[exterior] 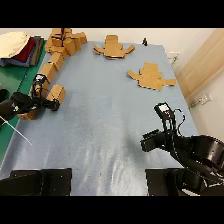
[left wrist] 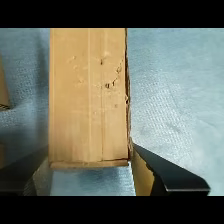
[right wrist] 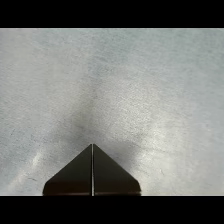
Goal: Fold the box.
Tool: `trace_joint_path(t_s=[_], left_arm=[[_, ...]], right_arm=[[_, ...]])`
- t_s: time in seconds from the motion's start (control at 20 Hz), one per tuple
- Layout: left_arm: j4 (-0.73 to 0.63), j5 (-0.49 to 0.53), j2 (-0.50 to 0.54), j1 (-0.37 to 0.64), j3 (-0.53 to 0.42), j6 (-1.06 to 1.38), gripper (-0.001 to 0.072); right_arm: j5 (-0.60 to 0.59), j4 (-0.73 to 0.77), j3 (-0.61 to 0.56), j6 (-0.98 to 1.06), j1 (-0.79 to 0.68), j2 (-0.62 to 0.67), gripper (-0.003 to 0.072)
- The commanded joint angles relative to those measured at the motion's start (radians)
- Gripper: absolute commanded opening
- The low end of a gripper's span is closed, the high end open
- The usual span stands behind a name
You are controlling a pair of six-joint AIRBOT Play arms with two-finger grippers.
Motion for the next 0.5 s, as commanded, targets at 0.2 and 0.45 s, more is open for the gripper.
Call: trace_joint_path(t_s=[0.2, 0.45], left_arm=[[0.058, -0.154, 0.074, 0.042, 0.001, -0.073, 0.0702], [0.208, -0.322, 0.092, 0.042, 0.001, -0.150, 0.0702]], right_arm=[[0.000, 0.000, 0.000, 0.000, 0.000, 0.000, 0.0014], [-0.008, 0.000, 0.000, 0.000, 0.000, 0.000, 0.0014]])
